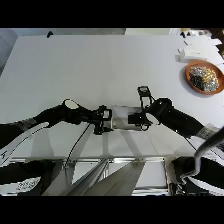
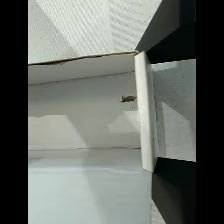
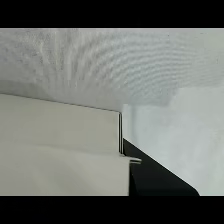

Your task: Fold the box and place the chain.

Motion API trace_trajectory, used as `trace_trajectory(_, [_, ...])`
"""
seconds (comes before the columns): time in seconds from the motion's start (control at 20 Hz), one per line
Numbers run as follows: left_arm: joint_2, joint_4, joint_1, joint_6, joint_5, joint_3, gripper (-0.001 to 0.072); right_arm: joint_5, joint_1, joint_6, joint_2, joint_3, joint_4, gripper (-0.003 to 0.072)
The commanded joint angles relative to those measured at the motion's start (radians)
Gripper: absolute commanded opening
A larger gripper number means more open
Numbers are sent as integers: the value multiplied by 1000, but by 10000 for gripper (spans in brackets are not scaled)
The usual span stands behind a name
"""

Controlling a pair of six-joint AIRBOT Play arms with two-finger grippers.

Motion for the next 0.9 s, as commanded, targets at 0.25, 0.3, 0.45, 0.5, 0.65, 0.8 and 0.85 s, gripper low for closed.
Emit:
trace_trajectory(0.25, [0, -1, 1, -2, 0, 0, 140, 44, 0, 55, 5, -38, 8, 182])
trace_trajectory(0.3, [0, -1, 1, -2, 0, 0, 140, 48, 0, 55, -3, -45, 8, 170])
trace_trajectory(0.45, [0, -1, 1, -2, 0, 0, 140, 16, 0, 55, -6, -45, 5, 59])
trace_trajectory(0.5, [0, -1, 1, -2, 0, 0, 140, -2, 0, 55, -6, -45, 10, 28])
trace_trajectory(0.65, [0, -1, 1, -2, 0, 0, 140, -32, 0, 55, -10, -45, 36, 17])
trace_trajectory(0.8, [0, -1, 1, -2, 0, 0, 140, -26, 0, 20, -6, -44, 44, 239])
trace_trajectory(0.85, [0, -1, 1, -2, 0, 0, 140, -8, 0, -31, 3, -43, 54, 295])
